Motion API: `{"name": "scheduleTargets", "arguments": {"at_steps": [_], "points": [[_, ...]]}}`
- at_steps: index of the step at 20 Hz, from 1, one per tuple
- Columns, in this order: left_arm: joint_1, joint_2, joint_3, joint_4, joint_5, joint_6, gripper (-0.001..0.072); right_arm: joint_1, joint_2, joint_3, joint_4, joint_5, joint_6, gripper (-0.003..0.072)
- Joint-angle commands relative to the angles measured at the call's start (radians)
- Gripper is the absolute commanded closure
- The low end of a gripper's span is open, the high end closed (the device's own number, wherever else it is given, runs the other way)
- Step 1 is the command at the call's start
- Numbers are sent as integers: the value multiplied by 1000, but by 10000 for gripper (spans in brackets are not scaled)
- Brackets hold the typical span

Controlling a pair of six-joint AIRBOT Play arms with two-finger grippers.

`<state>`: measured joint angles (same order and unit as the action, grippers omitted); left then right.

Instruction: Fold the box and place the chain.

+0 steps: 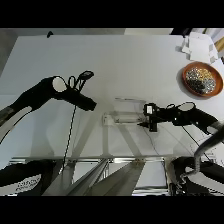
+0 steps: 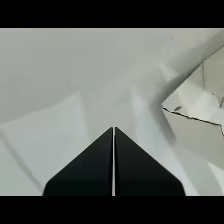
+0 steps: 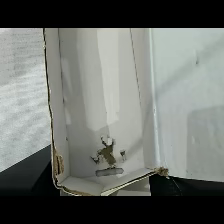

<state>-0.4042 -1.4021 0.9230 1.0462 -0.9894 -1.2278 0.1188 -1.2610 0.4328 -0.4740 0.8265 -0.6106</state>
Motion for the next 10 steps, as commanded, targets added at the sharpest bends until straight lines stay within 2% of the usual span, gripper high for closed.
{"name": "scheduleTargets", "arguments": {"at_steps": [1, 10], "points": [[-3, -51, -4, -80, -32, -10, 709, 0, 0, 0, 0, 0, 0, 274], [-105, -110, -5, -113, -31, -56, 709, 0, 0, 0, 0, 0, 0, 274]]}}
